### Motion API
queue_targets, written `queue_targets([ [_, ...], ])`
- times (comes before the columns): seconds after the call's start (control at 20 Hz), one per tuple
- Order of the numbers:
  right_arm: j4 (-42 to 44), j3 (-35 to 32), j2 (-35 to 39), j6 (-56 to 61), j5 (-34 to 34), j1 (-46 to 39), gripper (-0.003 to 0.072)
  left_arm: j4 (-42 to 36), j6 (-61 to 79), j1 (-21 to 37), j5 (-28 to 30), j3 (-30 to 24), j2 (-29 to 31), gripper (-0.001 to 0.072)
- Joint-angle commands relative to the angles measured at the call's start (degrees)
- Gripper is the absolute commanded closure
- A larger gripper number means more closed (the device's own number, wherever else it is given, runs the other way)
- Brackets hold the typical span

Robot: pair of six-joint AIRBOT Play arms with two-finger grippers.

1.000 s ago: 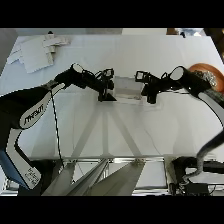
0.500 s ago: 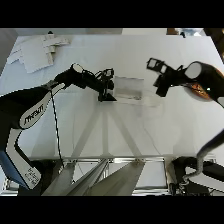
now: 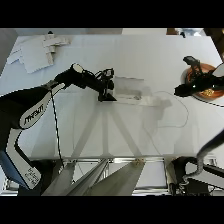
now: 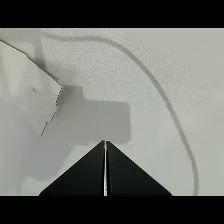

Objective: Fold the box and place the chain.

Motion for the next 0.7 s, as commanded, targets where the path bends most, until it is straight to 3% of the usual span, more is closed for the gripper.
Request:
queue_targets([
  [0.0, 3.5, -1.3, -0.2, 4.3, 0.5, -1.1, 0.068, 0.0, 0.0, 0.0, 0.0, 0.0, 0.0, 0.0699],
  [0.3, 10.0, -11.5, -0.2, 2.7, -8.6, -1.1, 0.0681, 0.0, 0.0, 0.0, 0.0, 0.0, 0.0, 0.0699],
  [0.65, 12.6, -13.2, -1.4, 2.5, -12.9, 2.0, 0.0681, 0.0, 0.0, 0.0, 0.0, 0.0, 0.0, 0.0699],
])
